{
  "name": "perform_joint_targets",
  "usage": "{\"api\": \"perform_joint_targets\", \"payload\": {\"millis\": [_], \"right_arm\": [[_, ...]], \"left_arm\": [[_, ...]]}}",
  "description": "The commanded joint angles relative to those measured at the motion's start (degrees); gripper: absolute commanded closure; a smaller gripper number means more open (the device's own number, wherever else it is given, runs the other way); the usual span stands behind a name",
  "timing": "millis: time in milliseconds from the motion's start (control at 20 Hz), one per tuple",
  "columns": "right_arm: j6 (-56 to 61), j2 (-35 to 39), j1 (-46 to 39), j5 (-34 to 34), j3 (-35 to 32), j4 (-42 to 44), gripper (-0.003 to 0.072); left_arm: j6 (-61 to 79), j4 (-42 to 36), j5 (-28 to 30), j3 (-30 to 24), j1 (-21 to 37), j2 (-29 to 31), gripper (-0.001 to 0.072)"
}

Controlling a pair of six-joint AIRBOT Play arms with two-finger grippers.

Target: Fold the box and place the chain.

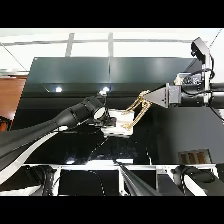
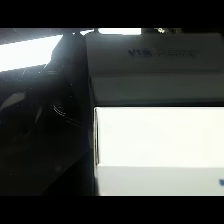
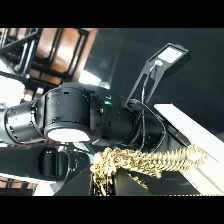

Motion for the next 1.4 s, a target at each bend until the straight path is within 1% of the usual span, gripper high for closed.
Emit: {"api": "perform_joint_targets", "payload": {"millis": [0, 250, 450, 650, 900, 1150, 1350], "right_arm": [[0.0, 0.0, 1.0, 0.0, 0.0, -0.5, 0.0673], [1.2, 0.0, 5.3, -2.4, 0.0, -4.8, 0.0673], [4.8, -0.1, 8.5, -5.1, -0.8, -9.3, 0.0673], [5.8, -0.1, 11.4, -11.6, -6.5, -9.3, 0.0672], [5.7, -0.4, 14.4, -15.9, -13.4, -9.5, 0.0672], [5.8, -3.5, 16.7, -21.2, -14.3, -9.5, 0.0671], [5.8, -6.6, 16.7, -21.9, -14.3, -8.9, 0.0667]], "left_arm": [[0.0, 0.0, 0.0, 0.0, 0.0, 0.0, 0.0682], [0.0, 0.0, 0.5, 0.0, 0.0, 0.0, 0.0682], [0.0, 0.0, 0.5, 0.0, 0.0, 0.0, 0.0682], [0.0, 0.0, 0.5, 0.0, 0.0, 0.0, 0.0681], [0.0, 0.0, 0.5, 0.0, 0.0, 0.0, 0.0682], [0.0, 0.0, 0.4, 0.0, 0.0, 0.0, 0.0682], [0.0, 0.0, 0.4, 0.0, 0.0, 0.0, 0.0682]]}}
